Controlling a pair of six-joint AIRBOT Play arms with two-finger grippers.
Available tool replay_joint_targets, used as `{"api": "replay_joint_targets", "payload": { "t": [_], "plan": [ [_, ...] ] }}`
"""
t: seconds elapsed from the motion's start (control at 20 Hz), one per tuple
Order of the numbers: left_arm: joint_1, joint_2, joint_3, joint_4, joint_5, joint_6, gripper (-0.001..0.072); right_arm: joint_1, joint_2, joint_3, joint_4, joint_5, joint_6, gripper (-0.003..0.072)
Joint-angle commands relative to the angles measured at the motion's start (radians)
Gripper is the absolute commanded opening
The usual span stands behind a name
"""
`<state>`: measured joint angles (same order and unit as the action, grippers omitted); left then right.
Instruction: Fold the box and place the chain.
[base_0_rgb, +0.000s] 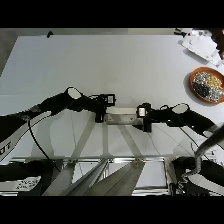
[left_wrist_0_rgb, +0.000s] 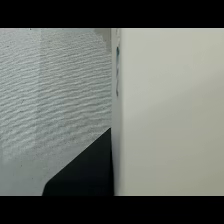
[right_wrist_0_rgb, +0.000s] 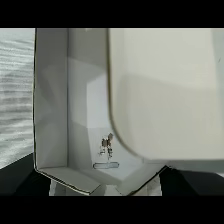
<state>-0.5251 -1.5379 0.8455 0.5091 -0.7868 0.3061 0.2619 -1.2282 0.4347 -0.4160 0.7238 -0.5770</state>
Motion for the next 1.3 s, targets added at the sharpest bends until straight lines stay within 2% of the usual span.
{"api": "replay_joint_targets", "payload": {
  "t": [0.0,0.05,0.15,0.35,0.5,0.6,0.75,0.85,1.05,1.15,1.25],
  "plan": [
    [0.000,0.000,0.000,0.000,0.000,0.001,0.0015,-0.011,-0.009,0.001,0.003,0.010,-0.009,0.0643],
    [0.000,0.000,0.000,0.000,0.000,0.001,0.0015,-0.011,-0.014,0.001,0.003,0.010,-0.009,0.0640],
    [0.000,0.000,0.000,0.000,0.000,0.001,0.0015,-0.011,-0.029,0.001,0.003,0.015,-0.038,0.0534],
    [0.000,0.000,0.000,0.000,0.000,0.001,0.0015,-0.011,-0.042,0.002,0.004,0.018,-0.061,0.0413],
    [0.000,0.000,0.000,0.000,0.000,0.001,0.0015,-0.011,-0.045,0.002,0.003,0.018,-0.060,0.0424],
    [0.000,0.000,0.000,0.000,0.000,0.001,0.0015,-0.011,-0.055,0.002,0.003,0.016,-0.061,0.0494],
    [0.000,0.000,0.000,0.000,0.000,0.001,0.0015,-0.011,-0.055,0.002,0.003,0.016,-0.060,0.0494],
    [0.000,0.000,0.000,0.000,0.000,0.001,0.0015,-0.011,-0.055,0.002,0.003,0.016,-0.060,0.0547],
    [0.000,0.000,0.000,0.000,0.000,0.001,0.0015,-0.011,-0.055,0.002,0.003,0.016,-0.060,0.0537],
    [0.000,0.000,0.000,0.000,0.000,0.001,0.0015,-0.011,-0.055,0.002,0.003,0.016,-0.060,0.0462],
    [0.000,0.000,0.000,0.000,0.000,0.001,0.0015,-0.011,-0.055,0.002,0.003,0.016,-0.060,0.0437]
  ]
}}
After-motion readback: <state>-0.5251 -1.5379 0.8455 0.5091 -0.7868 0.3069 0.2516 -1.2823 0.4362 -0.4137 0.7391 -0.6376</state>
